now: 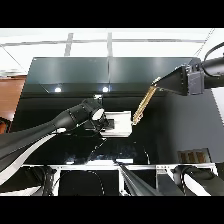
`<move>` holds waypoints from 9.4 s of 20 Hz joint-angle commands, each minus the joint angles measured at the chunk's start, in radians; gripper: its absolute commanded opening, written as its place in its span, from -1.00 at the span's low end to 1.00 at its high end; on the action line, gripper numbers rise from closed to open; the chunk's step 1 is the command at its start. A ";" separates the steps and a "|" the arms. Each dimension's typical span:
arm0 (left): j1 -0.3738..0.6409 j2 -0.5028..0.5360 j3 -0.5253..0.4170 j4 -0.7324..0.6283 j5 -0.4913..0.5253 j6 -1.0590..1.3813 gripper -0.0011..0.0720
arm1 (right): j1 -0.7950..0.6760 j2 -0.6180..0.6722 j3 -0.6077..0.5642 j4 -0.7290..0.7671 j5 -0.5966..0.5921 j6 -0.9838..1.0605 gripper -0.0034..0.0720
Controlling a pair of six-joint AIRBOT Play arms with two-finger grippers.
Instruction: Fold the box and place the chain.
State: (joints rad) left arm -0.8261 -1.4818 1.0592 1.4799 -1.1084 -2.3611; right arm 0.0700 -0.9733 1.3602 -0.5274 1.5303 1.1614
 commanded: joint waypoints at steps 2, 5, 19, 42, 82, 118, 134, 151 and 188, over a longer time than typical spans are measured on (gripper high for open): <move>0.000 0.000 0.000 0.000 0.000 0.000 -0.89 | 0.040 -0.002 -0.117 0.131 -0.042 -0.063 -0.90; 0.000 0.000 0.000 0.000 0.000 0.000 -0.89 | 0.080 -0.003 -0.221 0.149 -0.166 -0.070 -0.90; 0.000 0.000 0.000 0.000 0.000 0.000 -0.89 | 0.209 -0.087 -0.675 0.156 -0.503 -0.063 -0.89; 0.000 0.000 0.000 0.000 0.000 0.000 -0.89 | -0.021 0.026 -0.781 -0.472 -0.604 -0.440 1.00; 0.000 0.000 0.000 0.000 -0.001 0.000 -0.89 | 0.214 -0.253 -0.780 -0.118 -0.735 -1.410 1.00; 0.000 0.000 0.000 0.000 0.000 0.000 -0.89 | 0.100 0.144 -0.318 -0.084 -0.249 -0.357 -0.88; 0.000 0.000 0.000 0.000 0.000 0.000 -0.89 | 0.206 -0.079 -0.472 0.082 -0.232 -0.275 -0.88; 0.000 0.000 0.000 0.000 0.000 0.000 -0.89 | 0.072 -0.099 -0.628 -0.071 -0.130 -0.325 0.50; 0.000 0.000 0.000 -0.004 -0.003 0.000 -0.89 | 0.235 -0.355 -0.722 -0.075 -0.783 -1.492 1.00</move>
State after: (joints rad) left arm -0.8261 -1.4818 1.0592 1.4757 -1.1107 -2.3611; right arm 0.3046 -1.3106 0.6380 -0.6170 0.7422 -0.3222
